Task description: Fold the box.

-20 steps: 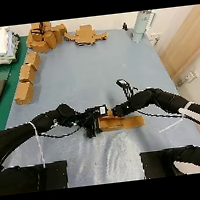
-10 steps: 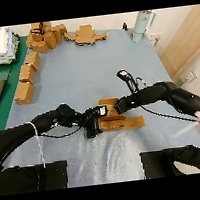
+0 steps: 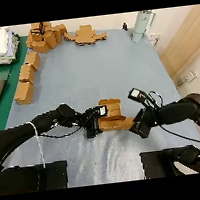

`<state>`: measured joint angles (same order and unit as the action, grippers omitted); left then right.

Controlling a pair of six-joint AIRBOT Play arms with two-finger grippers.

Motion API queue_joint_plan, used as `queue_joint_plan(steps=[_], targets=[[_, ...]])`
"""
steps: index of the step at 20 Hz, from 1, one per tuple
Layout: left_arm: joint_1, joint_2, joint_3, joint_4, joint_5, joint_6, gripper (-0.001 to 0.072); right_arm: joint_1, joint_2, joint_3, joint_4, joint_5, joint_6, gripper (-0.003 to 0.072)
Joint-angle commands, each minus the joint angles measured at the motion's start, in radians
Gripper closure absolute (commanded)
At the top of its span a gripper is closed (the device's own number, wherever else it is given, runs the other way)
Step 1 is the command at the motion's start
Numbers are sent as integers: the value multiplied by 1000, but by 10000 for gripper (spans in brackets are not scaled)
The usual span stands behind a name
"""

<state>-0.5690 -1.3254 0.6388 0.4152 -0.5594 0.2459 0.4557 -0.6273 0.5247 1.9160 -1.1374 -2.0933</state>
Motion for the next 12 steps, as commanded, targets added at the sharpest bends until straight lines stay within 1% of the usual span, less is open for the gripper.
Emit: queue_joint_plan(steps=[1, 3, 4, 5, 6, 8, 10, 12], targets=[[1, 0, 0, 0, 1, 0, 410, 0, 13, -80, -136, 106, -246, 157], [1, 0, 0, 0, 1, 0, 410, 0, -46, -109, -157, 284, -430, 157], [1, 0, 0, 0, 1, 0, 410, 0, -82, -113, -139, 351, -489, 157], [1, 0, 0, 0, 1, 0, 410, 1, -121, -113, -91, 400, -544, 156], [1, 0, 0, 0, 0, 0, 410, 1, -152, -113, -24, 432, -581, 157], [1, 0, 0, 0, 1, 0, 410, 1, -195, -113, 43, 477, -612, 157], [1, 0, 0, 0, 1, 0, 410, 2, -207, -113, 101, 478, -618, 158], [2, 0, 0, 0, 1, 0, 410, 9, -207, -113, 119, 475, -624, 192]])
